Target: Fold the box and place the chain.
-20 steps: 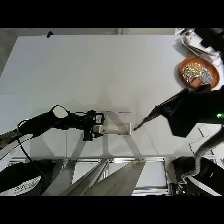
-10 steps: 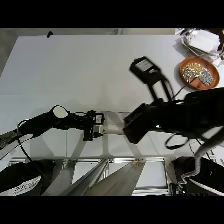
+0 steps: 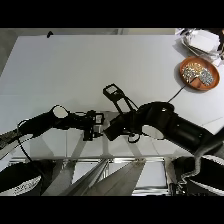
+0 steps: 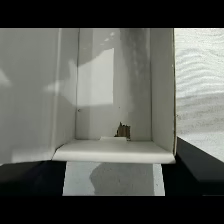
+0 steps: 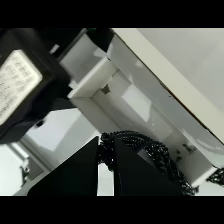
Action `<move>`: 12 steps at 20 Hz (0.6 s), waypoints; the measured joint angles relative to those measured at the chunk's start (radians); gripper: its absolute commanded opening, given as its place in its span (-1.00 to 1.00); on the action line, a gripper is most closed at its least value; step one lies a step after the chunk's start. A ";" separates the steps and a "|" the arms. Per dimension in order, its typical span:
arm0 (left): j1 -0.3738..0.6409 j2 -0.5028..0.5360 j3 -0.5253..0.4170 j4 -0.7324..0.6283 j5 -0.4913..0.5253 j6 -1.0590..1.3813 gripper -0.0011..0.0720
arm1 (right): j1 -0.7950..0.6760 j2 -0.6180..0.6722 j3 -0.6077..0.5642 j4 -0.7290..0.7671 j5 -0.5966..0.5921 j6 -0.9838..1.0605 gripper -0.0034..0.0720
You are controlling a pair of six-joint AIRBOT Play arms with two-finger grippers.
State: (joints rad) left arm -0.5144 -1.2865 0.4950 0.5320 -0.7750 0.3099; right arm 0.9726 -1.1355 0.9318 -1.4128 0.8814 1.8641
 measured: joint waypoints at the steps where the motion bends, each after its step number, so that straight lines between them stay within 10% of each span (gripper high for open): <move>1: 0.000 0.000 0.000 0.000 0.000 0.000 -0.88 | 0.001 -0.023 -0.014 0.000 -0.017 0.013 -0.87; 5: 0.000 0.000 0.000 0.000 0.000 0.000 -0.88 | 0.002 -0.094 -0.044 0.000 -0.070 0.049 -0.42; 12: 0.000 0.000 0.000 0.000 0.000 0.000 -0.88 | -0.007 -0.045 -0.055 -0.014 -0.039 0.074 -0.41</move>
